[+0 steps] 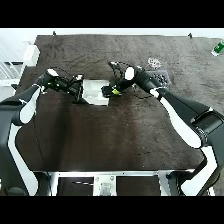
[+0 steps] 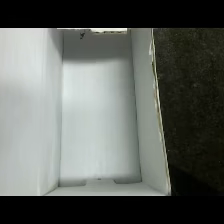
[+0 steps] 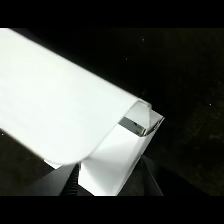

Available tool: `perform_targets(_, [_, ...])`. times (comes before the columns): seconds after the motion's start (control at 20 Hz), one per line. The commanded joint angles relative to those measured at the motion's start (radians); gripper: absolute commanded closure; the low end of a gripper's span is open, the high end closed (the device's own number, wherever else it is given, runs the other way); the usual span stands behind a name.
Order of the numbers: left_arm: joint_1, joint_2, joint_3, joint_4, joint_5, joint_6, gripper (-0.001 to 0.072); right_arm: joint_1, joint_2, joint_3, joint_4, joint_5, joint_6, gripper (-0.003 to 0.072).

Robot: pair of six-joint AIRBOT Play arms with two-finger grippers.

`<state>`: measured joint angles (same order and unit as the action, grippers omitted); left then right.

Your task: Fold the box and place the chain.

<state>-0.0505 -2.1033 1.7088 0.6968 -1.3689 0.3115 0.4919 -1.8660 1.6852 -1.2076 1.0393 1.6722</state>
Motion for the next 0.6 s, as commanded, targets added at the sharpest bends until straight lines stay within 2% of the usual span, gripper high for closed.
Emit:
perform_targets(0.0, [0.000,0.000,0.001,0.000,-0.001,0.000,0.0154,0.018,-0.018,0.034,-0.122,0.063,0.091,0.0239])
perform_targets(0.1, [0.000,0.000,0.001,0.000,-0.001,0.000,0.0154,0.021,-0.033,0.064,-0.125,0.065,0.105,0.0239])
perform_targets(0.4, [0.000,0.000,0.001,0.000,-0.001,0.000,0.0154,0.027,-0.136,0.211,-0.174,0.179,0.167,0.0239])
perform_targets(0.55, [0.000,0.000,0.001,0.000,-0.001,0.000,0.0154,0.029,-0.146,0.246,-0.182,0.212,0.191,0.0239])
